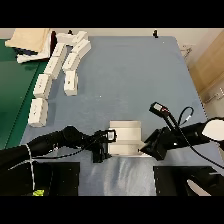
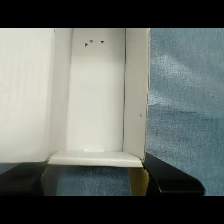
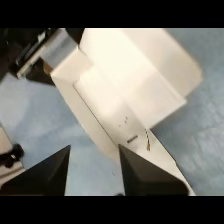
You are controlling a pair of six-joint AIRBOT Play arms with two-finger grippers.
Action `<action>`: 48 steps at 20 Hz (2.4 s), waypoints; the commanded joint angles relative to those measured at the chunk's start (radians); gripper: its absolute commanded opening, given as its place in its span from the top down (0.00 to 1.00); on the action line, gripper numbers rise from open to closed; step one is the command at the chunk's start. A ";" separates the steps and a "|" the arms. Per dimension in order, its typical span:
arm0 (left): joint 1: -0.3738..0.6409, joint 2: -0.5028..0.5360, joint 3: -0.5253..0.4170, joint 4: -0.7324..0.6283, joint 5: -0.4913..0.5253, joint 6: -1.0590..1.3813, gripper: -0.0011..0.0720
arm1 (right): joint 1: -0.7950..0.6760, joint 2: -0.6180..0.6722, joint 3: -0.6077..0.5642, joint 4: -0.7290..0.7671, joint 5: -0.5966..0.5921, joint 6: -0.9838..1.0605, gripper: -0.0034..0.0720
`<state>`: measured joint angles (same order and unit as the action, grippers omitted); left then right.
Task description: Fold the box.
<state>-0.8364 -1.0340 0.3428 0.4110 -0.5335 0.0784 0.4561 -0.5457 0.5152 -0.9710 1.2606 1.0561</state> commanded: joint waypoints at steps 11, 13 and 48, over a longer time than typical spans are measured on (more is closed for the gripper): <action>0.001 0.001 0.000 0.000 0.000 0.000 0.38 | 0.001 0.077 -0.216 -0.122 -0.190 -0.676 0.15; 0.001 0.001 0.000 0.001 0.000 0.000 0.38 | 0.001 0.077 -0.251 -0.083 -0.259 -0.743 0.15; 0.001 0.001 0.000 0.000 0.000 0.000 0.38 | 0.103 -0.051 -0.277 0.114 -0.430 -0.829 0.09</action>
<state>-0.8360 -1.0340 0.3428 0.4118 -0.5335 0.0788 0.5583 -0.5930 0.2382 -0.8547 0.8261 0.2272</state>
